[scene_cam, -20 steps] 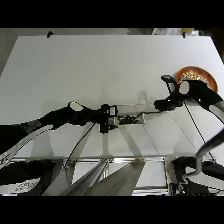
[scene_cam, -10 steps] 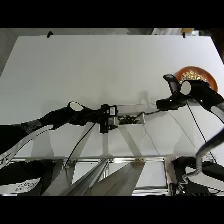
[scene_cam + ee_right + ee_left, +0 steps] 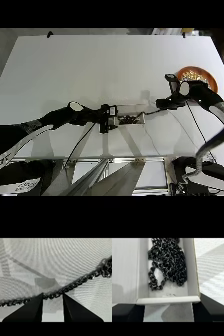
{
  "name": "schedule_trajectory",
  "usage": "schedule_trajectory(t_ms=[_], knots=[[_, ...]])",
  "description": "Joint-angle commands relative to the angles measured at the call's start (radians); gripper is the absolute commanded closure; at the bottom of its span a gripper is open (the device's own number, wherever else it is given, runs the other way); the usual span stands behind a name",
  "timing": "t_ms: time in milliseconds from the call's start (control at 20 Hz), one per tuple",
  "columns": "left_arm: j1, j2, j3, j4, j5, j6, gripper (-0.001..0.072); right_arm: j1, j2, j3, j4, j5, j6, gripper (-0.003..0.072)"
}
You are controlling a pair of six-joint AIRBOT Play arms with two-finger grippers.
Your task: Fold the box and place the chain.
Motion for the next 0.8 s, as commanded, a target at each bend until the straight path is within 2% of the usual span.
schedule_trajectory(t_ms=[0, 50, 250, 750], knots=[[0.000, 0.000, 0.000, 0.000, 0.000, 0.000, 0.0540, 0.000, -0.016, -0.005, 0.005, 0.014, 0.016, 0.0543], [0.000, 0.000, 0.000, 0.000, 0.000, 0.000, 0.0540, 0.000, -0.016, -0.005, 0.005, 0.024, 0.008, 0.0625], [0.000, 0.000, 0.000, 0.000, 0.000, 0.000, 0.0540, 0.001, 0.015, -0.007, 0.005, 0.064, -0.020, 0.0675], [0.000, 0.000, 0.000, 0.000, 0.000, 0.000, 0.0540, 0.001, 0.209, -0.016, 0.038, 0.129, -0.083, 0.0676]])
